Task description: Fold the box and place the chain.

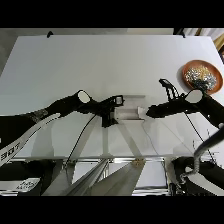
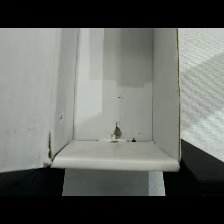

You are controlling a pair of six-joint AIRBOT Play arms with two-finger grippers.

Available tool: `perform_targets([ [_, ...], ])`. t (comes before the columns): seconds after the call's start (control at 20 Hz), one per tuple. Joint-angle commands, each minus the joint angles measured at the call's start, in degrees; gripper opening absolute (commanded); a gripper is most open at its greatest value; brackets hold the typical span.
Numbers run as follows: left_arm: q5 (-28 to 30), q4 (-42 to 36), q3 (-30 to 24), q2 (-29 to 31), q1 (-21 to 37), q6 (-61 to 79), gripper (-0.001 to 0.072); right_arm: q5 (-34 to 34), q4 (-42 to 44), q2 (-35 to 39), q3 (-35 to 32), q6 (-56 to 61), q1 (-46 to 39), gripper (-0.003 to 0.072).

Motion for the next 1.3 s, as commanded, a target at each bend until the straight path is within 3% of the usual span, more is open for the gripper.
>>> perform_targets([
  [0.0,0.02,0.02,0.02,0.02,0.00,0.00,0.0154,1.29,-0.94,0.04,2.10,0.98,1.38,0.0189],
  [0.3,0.02,0.02,0.02,0.02,0.00,0.00,0.0154,4.07,-3.65,0.04,3.28,1.68,1.42,0.0205],
  [0.4,0.02,0.02,0.02,0.02,0.00,0.00,0.0154,4.87,-3.34,0.04,3.28,1.68,1.42,0.0314],
  [0.65,0.02,0.02,0.02,0.02,0.00,0.00,0.0154,1.01,-2.73,0.02,3.30,2.62,4.70,0.0350],
  [0.75,0.02,0.02,0.02,0.02,0.00,0.00,0.0154,-0.81,-2.97,0.02,3.32,4.28,6.51,0.0412],
  [1.05,0.02,0.02,0.02,0.02,0.00,0.00,0.0154,-1.46,-9.53,-0.76,3.45,9.70,9.42,0.0446],
  [1.25,0.02,0.02,0.02,0.02,0.00,0.00,0.0154,-2.10,-14.51,-4.04,7.61,16.68,13.49,0.0446],
])
